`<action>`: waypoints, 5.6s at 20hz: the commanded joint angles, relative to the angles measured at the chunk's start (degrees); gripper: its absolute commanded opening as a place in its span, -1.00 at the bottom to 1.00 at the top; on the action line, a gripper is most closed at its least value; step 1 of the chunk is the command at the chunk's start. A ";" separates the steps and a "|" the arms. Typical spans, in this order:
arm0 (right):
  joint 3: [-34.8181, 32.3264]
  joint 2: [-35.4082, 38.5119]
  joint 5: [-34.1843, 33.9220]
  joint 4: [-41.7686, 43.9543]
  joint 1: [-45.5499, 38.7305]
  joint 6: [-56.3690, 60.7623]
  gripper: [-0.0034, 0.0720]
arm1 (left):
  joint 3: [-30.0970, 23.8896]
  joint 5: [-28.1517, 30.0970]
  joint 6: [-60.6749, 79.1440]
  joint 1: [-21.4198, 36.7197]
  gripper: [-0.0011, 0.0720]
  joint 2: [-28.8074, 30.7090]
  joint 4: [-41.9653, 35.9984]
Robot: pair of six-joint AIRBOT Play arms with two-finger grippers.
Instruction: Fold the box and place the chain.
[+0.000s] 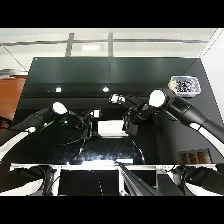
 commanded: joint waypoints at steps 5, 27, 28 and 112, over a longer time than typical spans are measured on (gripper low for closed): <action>0.04 0.09 0.31 -0.37 0.00 1.46 0.07 | 0.00 -0.02 -0.07 -0.04 0.29 -0.04 -0.04; -10.21 -0.09 -1.22 33.44 -9.99 27.65 -0.86 | 0.00 -0.02 -0.07 -0.04 0.29 -0.04 -0.04; -10.21 -1.05 -1.33 34.03 -9.92 27.65 -0.86 | 0.00 -0.02 -0.07 -0.04 0.29 -0.04 -0.04; -13.38 19.74 8.63 21.51 -40.35 22.45 -0.86 | 13.92 -1.75 -23.43 -13.99 0.96 0.26 8.52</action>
